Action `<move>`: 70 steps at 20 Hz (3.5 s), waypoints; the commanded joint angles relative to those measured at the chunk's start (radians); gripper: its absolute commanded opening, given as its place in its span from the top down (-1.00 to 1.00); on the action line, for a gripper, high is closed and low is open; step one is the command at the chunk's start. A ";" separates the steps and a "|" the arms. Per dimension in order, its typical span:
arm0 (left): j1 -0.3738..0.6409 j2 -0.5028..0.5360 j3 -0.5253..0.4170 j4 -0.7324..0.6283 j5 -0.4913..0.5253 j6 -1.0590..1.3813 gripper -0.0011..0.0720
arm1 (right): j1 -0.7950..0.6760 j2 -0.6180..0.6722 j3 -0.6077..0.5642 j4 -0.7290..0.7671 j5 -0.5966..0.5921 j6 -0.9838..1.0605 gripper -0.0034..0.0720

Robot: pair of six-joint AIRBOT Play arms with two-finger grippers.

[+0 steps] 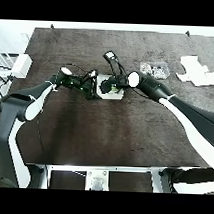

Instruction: Fold the box and place the chain.

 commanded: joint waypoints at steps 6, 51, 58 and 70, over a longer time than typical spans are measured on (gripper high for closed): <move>0.001 0.001 0.000 0.000 0.000 0.000 -0.50 | -0.206 0.136 -0.045 -0.072 0.034 0.015 0.12; 0.001 0.001 0.000 0.000 0.000 0.000 -0.50 | -0.117 0.370 0.129 -0.146 0.136 0.199 0.89; 0.001 0.001 0.000 0.000 0.000 0.000 -0.50 | -0.055 0.370 0.053 -0.149 0.135 0.253 0.89; 0.001 0.001 0.001 0.000 0.000 0.000 -0.50 | 0.042 0.286 -0.083 -0.145 -0.006 0.367 0.89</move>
